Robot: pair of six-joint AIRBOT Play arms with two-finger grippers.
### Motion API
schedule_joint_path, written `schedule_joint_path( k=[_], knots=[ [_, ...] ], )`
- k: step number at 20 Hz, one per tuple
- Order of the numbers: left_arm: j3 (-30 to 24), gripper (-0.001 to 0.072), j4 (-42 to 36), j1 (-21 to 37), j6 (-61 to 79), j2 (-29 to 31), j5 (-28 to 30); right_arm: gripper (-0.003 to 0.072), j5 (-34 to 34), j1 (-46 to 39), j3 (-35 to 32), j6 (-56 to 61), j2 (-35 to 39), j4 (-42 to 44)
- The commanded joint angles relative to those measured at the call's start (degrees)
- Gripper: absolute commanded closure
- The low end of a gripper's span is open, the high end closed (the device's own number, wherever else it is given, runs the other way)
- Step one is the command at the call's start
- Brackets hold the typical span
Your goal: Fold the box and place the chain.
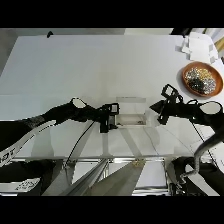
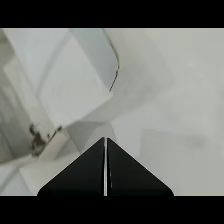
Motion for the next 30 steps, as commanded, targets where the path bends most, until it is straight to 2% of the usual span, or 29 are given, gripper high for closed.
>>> schedule_joint_path(
  k=[1,2,3,4,7,8,9,15,19,20,21,25,30],
  knots=[
    [0.0,0.0576,0.0,0.0,0.0,0.0,0.0,0.0674,2.7,0.1,0.0,-2.0,1.2,-6.4],
    [0.0,0.0576,0.0,0.0,0.0,0.0,0.0,0.0571,2.4,0.9,0.0,-6.6,1.2,-6.4],
    [0.0,0.0576,0.0,0.0,0.0,0.0,0.0,0.0393,1.8,1.8,0.0,-11.8,1.0,-6.4],
    [0.0,0.0576,0.0,0.0,0.0,0.0,0.0,0.0327,0.8,2.7,0.0,-16.6,0.7,-6.4],
    [0.0,0.0576,0.0,0.0,0.0,0.0,0.0,0.0336,1.0,4.9,0.0,-20.0,-2.3,-7.0],
    [0.0,0.0576,0.0,0.0,0.0,0.0,0.0,0.0416,0.9,5.5,0.0,-20.0,-3.6,-8.1],
    [0.0,0.0576,0.0,0.0,0.0,0.0,0.0,0.0449,0.9,5.7,0.0,-20.0,-4.6,-8.9],
    [0.0,0.0576,0.0,0.0,0.0,0.0,0.0,0.047,2.4,5.8,-0.2,-20.0,-6.1,-8.8],
    [0.0,0.0576,0.0,0.0,0.0,0.0,0.0,0.0474,2.5,6.1,-0.9,-20.0,-6.1,-5.7],
    [0.0,0.0576,0.0,0.0,0.0,0.0,0.0,0.0524,2.3,6.8,-0.9,-20.0,-6.1,-5.6],
    [0.0,0.0576,0.0,0.0,0.0,0.0,0.0,0.0539,2.2,7.7,-0.9,-20.0,-6.1,-5.6],
    [0.0,0.0576,0.0,0.0,0.0,0.0,0.0,0.0539,-0.5,9.8,-0.9,-20.0,-6.1,-5.6],
    [0.0,0.0576,0.0,0.0,0.0,0.0,0.0,0.0539,-0.5,9.8,-0.9,-20.0,-6.1,-3.0]
  ],
)
